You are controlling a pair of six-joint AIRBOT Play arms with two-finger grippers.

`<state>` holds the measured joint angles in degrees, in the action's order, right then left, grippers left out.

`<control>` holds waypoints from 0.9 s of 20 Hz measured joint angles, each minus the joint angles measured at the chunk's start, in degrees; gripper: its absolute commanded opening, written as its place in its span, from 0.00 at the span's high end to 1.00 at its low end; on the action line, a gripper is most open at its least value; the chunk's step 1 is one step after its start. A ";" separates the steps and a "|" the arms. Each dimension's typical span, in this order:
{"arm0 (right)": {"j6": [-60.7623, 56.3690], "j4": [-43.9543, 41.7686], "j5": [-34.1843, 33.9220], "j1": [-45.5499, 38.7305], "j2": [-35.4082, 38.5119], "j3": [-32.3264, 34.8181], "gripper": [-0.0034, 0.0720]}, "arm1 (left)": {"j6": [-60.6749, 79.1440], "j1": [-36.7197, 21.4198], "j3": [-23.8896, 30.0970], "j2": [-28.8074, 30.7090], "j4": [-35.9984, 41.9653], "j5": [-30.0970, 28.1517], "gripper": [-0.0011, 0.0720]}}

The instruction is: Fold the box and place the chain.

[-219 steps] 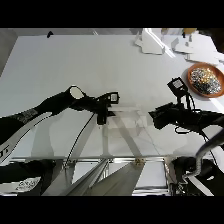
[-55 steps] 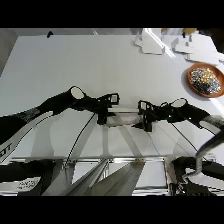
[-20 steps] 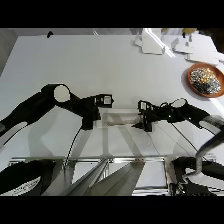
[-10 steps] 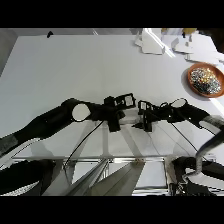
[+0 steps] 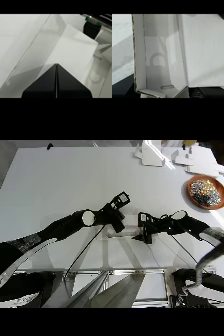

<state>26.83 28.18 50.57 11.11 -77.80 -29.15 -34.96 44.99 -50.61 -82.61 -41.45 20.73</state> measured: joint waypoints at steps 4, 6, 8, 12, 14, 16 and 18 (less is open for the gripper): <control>0.09 0.02 -0.02 -0.02 0.00 0.00 0.50 | 0.00 -0.59 -0.02 -0.37 0.39 1.18 0.97; 0.17 0.07 0.00 0.00 0.02 0.00 0.50 | 0.04 -0.70 0.00 1.27 -0.74 4.15 0.97; 0.22 0.11 -0.02 0.00 0.02 0.00 0.50 | 0.07 -0.72 0.00 4.17 -2.86 8.61 0.97; 0.22 0.09 0.00 0.00 0.02 0.00 0.50 | -0.02 -0.81 0.00 11.28 -10.60 21.73 0.89; 0.22 0.09 -0.02 0.00 0.02 0.00 0.50 | 0.00 -1.38 0.00 13.51 -14.29 28.61 0.86; 0.22 0.09 -0.02 0.00 0.02 0.00 0.50 | 0.07 -2.21 0.15 14.67 -17.53 33.33 0.85; 0.22 0.09 -0.02 0.00 0.02 0.00 0.50 | 0.85 -3.28 0.92 15.26 -20.28 34.62 0.84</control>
